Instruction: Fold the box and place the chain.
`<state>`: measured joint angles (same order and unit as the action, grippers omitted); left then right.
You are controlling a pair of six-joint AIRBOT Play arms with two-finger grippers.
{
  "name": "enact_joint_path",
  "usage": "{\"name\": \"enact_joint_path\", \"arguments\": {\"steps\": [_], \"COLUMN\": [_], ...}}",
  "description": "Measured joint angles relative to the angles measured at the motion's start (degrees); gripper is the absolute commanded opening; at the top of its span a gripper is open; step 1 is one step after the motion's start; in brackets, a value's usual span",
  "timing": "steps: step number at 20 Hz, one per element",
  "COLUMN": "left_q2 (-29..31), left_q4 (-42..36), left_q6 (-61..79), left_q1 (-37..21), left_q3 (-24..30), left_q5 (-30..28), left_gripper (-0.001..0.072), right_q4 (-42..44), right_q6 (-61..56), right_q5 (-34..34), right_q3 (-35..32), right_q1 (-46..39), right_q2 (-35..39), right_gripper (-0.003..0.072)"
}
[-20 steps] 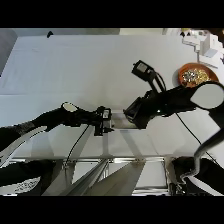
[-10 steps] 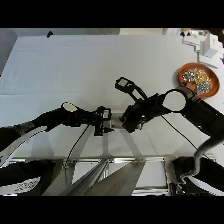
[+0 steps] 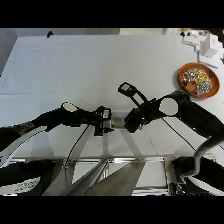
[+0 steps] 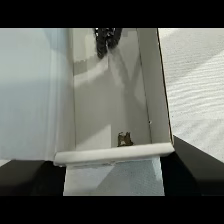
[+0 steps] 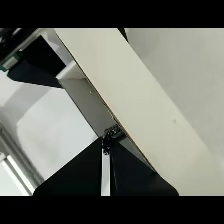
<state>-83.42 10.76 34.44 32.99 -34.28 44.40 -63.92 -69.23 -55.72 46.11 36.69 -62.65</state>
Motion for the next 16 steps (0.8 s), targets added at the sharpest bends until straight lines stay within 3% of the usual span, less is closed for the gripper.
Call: {"name": "enact_joint_path", "arguments": {"steps": [5,10,11,16], "left_q2": [0.00,0.00,0.00,0.00], "left_q4": [0.00,0.00,0.00,0.00], "left_q6": [-0.02,0.00,-0.02,0.00], "left_q1": [0.00,0.00,0.00,0.00], "left_q3": [0.02,0.02,0.02,0.00], "left_q5": [0.00,0.02,0.00,0.00], "left_gripper": [0.0066,0.0066,0.0066,0.0066], "right_q4": [-0.98,-1.44,-2.64,-14.86], "right_q6": [-3.08,-5.42,-6.69,-15.45], "right_q5": [2.29,-0.48,-1.77,-8.76], "right_q3": [-1.84,-0.24,0.61,2.84], "right_q1": [0.00,-0.70,-1.51,-11.41], "right_q2": [0.02,4.00,5.70,15.23], "right_gripper": [0.0122,0.0144,0.0224,0.0229]}}
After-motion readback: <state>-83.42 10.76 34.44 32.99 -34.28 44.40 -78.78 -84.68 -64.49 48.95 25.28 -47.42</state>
